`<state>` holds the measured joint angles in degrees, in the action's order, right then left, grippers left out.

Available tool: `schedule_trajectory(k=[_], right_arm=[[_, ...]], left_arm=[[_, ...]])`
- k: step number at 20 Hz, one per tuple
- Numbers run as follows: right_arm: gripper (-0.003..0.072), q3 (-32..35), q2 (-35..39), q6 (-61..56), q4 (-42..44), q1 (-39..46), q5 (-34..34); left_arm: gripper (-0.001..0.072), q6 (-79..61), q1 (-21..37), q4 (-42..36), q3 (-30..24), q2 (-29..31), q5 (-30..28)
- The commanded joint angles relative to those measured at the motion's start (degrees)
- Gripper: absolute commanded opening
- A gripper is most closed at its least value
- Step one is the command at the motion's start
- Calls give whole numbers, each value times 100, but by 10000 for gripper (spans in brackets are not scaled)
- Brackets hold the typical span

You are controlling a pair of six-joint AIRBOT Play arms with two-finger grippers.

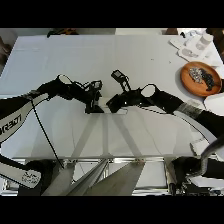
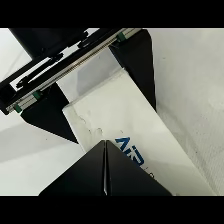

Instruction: Fold the box and place the chain.

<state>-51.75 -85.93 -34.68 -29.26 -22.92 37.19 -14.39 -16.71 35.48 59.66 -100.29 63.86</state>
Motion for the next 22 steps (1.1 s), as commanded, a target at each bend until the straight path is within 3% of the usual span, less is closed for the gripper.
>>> schedule_trajectory(k=[1,13,22], right_arm=[[5,33,-11,0,-118,-72,0],[4,-44,407,0,282,-363,-841],[5,-42,-149,-461,188,-605,-938]], left_arm=[[336,9,7,-7,4,0,0],[336,11,7,-7,4,0,0],[336,9,7,-7,4,0,0]])
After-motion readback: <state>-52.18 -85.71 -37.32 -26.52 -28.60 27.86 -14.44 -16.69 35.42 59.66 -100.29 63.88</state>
